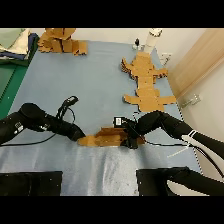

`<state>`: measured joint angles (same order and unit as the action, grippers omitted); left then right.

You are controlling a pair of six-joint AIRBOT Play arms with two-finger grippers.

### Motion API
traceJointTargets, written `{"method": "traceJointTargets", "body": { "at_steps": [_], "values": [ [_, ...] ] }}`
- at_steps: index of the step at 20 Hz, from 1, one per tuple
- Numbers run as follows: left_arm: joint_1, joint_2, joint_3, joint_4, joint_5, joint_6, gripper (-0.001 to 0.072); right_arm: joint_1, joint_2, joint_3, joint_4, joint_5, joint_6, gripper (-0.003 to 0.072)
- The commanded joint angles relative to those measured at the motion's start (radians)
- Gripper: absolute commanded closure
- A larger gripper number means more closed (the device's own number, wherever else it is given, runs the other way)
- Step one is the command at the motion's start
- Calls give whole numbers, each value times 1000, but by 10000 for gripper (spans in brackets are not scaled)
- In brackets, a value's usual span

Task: Fold the box.

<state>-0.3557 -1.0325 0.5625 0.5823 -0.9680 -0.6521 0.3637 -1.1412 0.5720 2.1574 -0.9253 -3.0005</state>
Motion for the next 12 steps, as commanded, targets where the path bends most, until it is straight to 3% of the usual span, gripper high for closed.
{"method": "traceJointTargets", "body": {
  "at_steps": [1,3,7,10,12],
  "values": [
    [-126,71,-35,95,50,132,700,0,0,0,0,0,0,170],
    [-213,78,-24,37,111,105,700,0,0,0,0,0,0,170],
    [-302,47,-19,-416,314,22,700,0,0,0,0,0,0,170],
    [-302,-76,-11,-702,360,29,700,0,0,0,0,0,0,170],
    [-311,-167,24,-723,362,2,700,0,0,0,-1,0,0,170]
  ]
}}
